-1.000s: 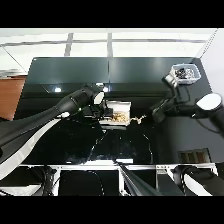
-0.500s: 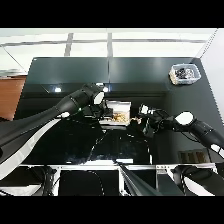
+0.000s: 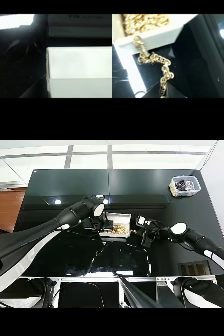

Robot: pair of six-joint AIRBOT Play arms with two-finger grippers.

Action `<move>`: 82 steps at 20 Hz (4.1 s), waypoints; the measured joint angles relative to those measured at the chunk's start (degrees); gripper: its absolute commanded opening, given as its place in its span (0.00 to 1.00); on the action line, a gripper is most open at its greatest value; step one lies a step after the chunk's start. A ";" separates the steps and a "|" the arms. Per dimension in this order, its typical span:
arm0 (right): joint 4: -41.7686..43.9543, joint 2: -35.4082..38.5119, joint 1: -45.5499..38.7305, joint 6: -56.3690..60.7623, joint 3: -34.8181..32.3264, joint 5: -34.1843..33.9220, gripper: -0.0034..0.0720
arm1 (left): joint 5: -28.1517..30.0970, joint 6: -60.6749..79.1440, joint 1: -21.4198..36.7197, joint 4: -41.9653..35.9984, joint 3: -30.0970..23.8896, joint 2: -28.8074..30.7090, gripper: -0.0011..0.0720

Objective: Fold the box and place the chain.

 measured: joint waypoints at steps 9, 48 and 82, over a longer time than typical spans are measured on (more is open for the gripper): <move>-2.67 15.26 -0.07 23.69 3.76 5.03 0.07 | -0.02 0.00 0.00 0.00 0.00 0.00 0.05; 2.84 14.51 -11.41 48.98 15.41 23.41 0.40 | 1.49 -2.67 -0.81 -3.21 -0.02 5.62 0.81; 0.22 14.51 -11.41 51.47 15.41 24.83 0.40 | 20.57 134.70 21.33 -50.45 -26.93 9.29 0.99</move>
